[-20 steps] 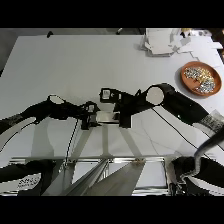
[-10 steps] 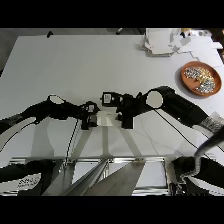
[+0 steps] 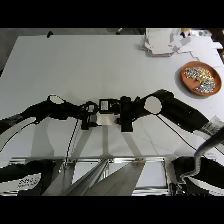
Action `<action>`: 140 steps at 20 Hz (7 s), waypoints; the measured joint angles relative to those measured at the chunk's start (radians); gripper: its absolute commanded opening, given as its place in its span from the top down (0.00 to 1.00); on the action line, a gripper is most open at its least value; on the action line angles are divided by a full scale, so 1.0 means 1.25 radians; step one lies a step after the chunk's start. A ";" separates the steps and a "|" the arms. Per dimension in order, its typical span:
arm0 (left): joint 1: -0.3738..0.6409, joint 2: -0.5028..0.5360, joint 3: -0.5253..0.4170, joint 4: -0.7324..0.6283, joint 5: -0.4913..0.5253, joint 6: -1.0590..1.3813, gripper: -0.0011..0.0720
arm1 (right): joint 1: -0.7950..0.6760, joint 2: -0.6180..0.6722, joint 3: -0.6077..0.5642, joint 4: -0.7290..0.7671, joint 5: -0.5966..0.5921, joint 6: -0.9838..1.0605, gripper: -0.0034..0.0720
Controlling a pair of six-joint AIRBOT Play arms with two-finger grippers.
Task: Fold the box and place the chain.
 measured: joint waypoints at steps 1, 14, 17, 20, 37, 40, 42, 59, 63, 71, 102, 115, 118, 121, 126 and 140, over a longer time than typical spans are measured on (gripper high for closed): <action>0.000 0.000 0.000 0.000 0.000 0.000 0.94 | 0.002 0.001 -0.003 -0.010 -0.010 0.000 0.56; 0.000 0.000 0.000 -0.001 0.001 -0.001 0.94 | 0.008 0.002 -0.013 -0.074 -0.042 0.002 0.75; 0.000 0.000 0.000 -0.001 0.001 0.000 0.94 | 0.008 0.002 -0.022 -0.074 -0.045 0.002 0.75; 0.000 0.000 0.000 -0.001 0.001 0.000 0.94 | 0.008 0.002 -0.040 -0.075 -0.063 0.002 0.75; 0.001 0.000 0.000 0.000 0.001 0.000 0.94 | 0.009 0.005 -0.056 -0.078 -0.108 0.032 0.75; 0.001 0.000 0.000 -0.001 0.001 0.000 0.94 | 0.009 0.005 -0.056 -0.078 -0.110 0.037 0.75; 0.001 0.000 0.000 -0.001 0.001 0.000 0.94 | 0.009 0.006 -0.056 -0.078 -0.110 0.039 0.75; 0.001 0.000 0.000 -0.001 0.000 0.000 0.94 | 0.009 0.010 -0.082 -0.066 -0.156 0.081 0.75; 0.001 0.000 0.000 -0.001 -0.001 -0.001 0.94 | 0.009 0.008 -0.091 -0.054 -0.159 0.084 0.68; 0.000 0.000 0.000 0.002 -0.008 0.004 0.94 | 0.008 0.012 -0.094 -0.028 -0.133 0.081 0.50; -0.001 0.000 0.000 0.002 -0.002 0.001 0.94 | 0.029 0.029 -0.135 0.030 -0.106 0.074 0.93; 0.000 0.000 0.000 0.001 -0.001 -0.001 0.94 | 0.034 -0.016 -0.140 0.032 -0.121 0.084 0.93; 0.000 0.000 0.000 0.001 -0.001 -0.001 0.94 | 0.035 -0.008 -0.141 0.029 -0.128 0.084 0.89; -0.001 0.000 0.000 -0.008 0.004 -0.002 0.94 | 0.035 0.030 -0.142 0.000 -0.128 0.102 0.71; 0.000 0.000 0.000 -0.002 0.002 -0.002 0.94 | 0.024 0.158 -0.140 -0.122 -0.150 0.220 0.69; 0.000 0.000 0.000 0.000 0.000 0.000 0.94 | -0.305 0.363 -0.214 -0.289 0.325 0.757 0.93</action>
